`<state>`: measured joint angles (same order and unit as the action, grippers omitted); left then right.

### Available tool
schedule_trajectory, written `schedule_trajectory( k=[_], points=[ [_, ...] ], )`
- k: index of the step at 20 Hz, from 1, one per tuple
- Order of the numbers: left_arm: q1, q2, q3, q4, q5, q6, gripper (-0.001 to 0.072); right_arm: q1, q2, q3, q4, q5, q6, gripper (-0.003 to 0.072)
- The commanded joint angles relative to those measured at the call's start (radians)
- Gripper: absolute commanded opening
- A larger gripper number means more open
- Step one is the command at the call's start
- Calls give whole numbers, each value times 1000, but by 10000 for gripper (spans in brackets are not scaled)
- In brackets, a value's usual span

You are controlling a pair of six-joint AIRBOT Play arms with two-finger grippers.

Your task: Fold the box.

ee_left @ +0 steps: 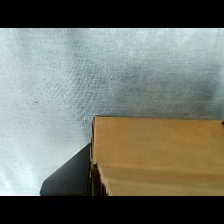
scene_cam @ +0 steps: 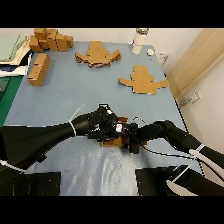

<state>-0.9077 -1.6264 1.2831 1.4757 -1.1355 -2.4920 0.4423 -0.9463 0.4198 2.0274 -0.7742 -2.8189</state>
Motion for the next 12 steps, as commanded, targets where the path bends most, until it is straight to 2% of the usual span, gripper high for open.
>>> schedule_trajectory(
  k=[1,4,5,6,7,12],
  points=[
    [-3,-1,1,-2,34,-3,14,0,0,0,2,3,-1,471],
    [-3,-1,1,-2,34,-2,16,0,0,0,2,3,-1,471],
    [-3,-1,1,-2,35,8,63,0,0,0,2,3,-1,472],
    [-3,-1,1,-2,35,12,324,0,0,0,2,3,-1,472],
    [-3,-1,1,-2,33,11,486,0,0,0,2,3,-1,472],
    [-2,-1,1,-2,26,11,487,0,0,0,2,3,-1,472]
  ],
)
